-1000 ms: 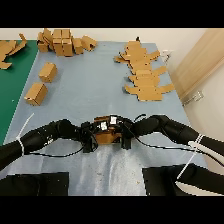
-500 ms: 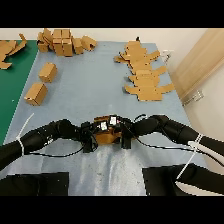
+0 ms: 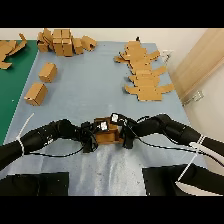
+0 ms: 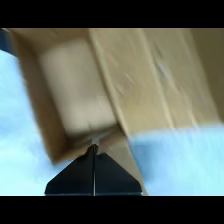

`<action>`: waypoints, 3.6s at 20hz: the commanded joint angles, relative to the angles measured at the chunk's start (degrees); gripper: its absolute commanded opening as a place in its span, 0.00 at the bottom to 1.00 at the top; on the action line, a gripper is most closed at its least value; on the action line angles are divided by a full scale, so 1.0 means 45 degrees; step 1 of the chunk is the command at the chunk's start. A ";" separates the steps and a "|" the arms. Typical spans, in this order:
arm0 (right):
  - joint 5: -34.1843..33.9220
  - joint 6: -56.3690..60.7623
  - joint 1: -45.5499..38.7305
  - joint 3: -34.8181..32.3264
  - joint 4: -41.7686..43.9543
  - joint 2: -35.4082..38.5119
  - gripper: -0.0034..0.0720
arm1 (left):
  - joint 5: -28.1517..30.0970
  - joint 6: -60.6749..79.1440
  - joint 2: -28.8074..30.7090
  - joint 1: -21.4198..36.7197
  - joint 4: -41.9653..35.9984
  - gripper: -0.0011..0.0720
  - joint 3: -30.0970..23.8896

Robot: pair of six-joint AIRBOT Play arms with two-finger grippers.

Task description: Fold the box.

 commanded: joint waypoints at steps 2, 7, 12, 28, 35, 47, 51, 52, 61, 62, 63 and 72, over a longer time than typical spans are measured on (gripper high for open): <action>-0.1457 0.8660 -0.0641 0.0204 -0.5712 0.1229 0.05 | 0.0005 0.0000 -0.0005 0.0005 0.0000 0.71 -0.0005; -0.3254 1.2366 -0.3303 0.0393 -0.5673 0.3109 0.05 | 0.0010 0.0000 -0.0005 0.0005 0.0000 0.71 -0.0005; -0.3211 1.1098 -0.5348 -0.0340 -0.1967 0.2186 0.05 | 0.0005 0.0000 -0.0005 0.0005 0.0005 0.71 -0.0005; -0.1190 0.9602 -0.2676 -0.0529 0.2424 -0.0073 0.05 | 0.0005 0.0000 -0.0005 0.0005 0.0005 0.71 -0.0005; -0.1511 0.9408 -0.2671 -0.0180 0.2463 0.1525 0.24 | 0.0010 0.0000 -0.0005 0.0005 0.0005 0.71 -0.0005; -0.1384 0.9418 -0.1564 -0.0180 0.2744 0.1511 0.54 | 0.0005 0.0000 -0.0005 0.0005 0.0000 0.71 -0.0005; -0.0908 1.0588 -0.1423 -0.0160 0.2662 0.1506 0.54 | 0.0010 0.0000 -0.0005 0.0005 0.0000 0.71 -0.0005; -0.0835 1.0788 -0.1248 -0.0073 0.2594 0.1443 0.54 | 0.0005 0.0000 -0.0005 0.0005 0.0000 0.71 -0.0005; -0.3317 1.8753 0.1909 0.3109 -0.4585 -0.1345 0.54 | 0.0005 0.0000 -0.0005 0.0005 0.0000 0.71 -0.0005; -0.3798 1.9288 0.2191 0.3575 -0.5071 -0.1676 0.54 | 0.0005 0.0000 -0.0005 0.0005 0.0005 0.71 -0.0005; -0.4289 1.9773 0.2443 0.4061 -0.5319 -0.2040 0.54 | 0.0005 0.0000 -0.0005 0.0005 0.0000 0.71 -0.0005; -0.6251 2.1556 0.3376 0.5906 -0.5547 -0.4716 0.49 | 0.0010 0.0000 -0.0005 0.0005 0.0000 0.71 -0.0005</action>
